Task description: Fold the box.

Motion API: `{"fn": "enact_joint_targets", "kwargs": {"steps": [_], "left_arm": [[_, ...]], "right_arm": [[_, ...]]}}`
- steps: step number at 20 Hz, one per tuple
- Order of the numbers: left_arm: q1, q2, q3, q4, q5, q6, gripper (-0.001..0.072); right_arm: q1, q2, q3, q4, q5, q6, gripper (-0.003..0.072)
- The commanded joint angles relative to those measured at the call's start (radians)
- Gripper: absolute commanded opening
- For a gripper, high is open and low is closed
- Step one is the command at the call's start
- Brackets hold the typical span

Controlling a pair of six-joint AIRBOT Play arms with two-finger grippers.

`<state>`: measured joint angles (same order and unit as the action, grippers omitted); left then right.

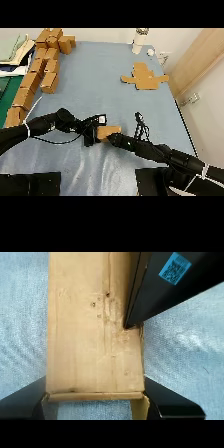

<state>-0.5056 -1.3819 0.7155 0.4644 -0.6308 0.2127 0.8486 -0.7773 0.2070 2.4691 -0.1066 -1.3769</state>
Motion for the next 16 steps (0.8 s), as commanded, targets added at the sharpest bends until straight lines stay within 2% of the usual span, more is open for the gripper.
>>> {"fn": "enact_joint_targets", "kwargs": {"steps": [1,12,16], "left_arm": [[0.000,0.000,0.000,-0.001,0.000,-0.001,0.0466],[0.000,0.000,0.000,-0.001,0.000,-0.001,0.0467],[0.000,0.000,0.000,-0.001,0.000,-0.001,0.0466]], "right_arm": [[0.001,-0.014,0.000,-0.001,-0.007,0.000,0.0003],[0.000,0.044,0.074,-0.060,-0.003,-0.003,0.0004],[-0.015,0.045,0.087,-0.174,-0.004,-0.003,0.0004]]}}
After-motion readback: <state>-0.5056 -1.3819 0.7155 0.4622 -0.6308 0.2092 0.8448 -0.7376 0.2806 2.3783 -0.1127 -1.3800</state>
